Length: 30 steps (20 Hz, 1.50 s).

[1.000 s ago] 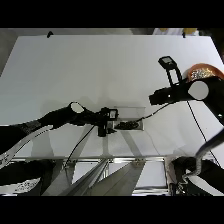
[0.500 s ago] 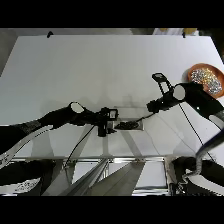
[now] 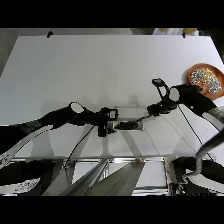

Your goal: Fold the box and place the chain.

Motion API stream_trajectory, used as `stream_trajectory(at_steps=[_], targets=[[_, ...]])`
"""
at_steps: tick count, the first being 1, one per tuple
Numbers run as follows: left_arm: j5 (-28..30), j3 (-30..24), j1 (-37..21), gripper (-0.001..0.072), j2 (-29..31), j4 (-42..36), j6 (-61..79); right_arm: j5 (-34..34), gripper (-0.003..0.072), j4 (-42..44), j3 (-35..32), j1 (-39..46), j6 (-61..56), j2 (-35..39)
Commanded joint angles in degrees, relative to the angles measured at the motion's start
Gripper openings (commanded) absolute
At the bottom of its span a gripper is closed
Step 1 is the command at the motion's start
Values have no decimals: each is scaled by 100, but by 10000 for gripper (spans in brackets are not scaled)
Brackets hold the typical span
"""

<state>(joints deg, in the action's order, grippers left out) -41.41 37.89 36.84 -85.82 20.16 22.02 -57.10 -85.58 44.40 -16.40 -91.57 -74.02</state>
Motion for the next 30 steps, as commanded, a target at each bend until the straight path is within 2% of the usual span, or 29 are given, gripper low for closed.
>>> stream_trajectory(at_steps=[1, 7, 11, 12, 16, 23, 27, 30], targets=[[2, -2, -2, 275, 4, 2, 0, 133, 285, -20, -9, 4, -133, -42], [2, -2, -2, 275, 4, 0, 0, 94, 200, -17, -17, 4, -164, -188], [2, -2, -2, 275, 4, 0, 0, -131, 29, -20, -17, 4, -24, -216], [2, -2, -2, 275, 4, 0, 0, -221, 17, -17, -17, 2, 70, -201], [2, -2, -2, 275, 4, 0, 2, -326, 16, -105, -17, 2, 212, 177], [2, -2, -4, 275, 4, 0, 0, -715, 16, -76, -17, -122, 540, 1604], [2, -2, -4, 275, 4, 2, 0, -872, 16, 280, -17, -804, 592, 2441], [2, -2, -4, 275, 4, 2, 0, -713, 16, 584, -17, -1574, 387, 2649]])
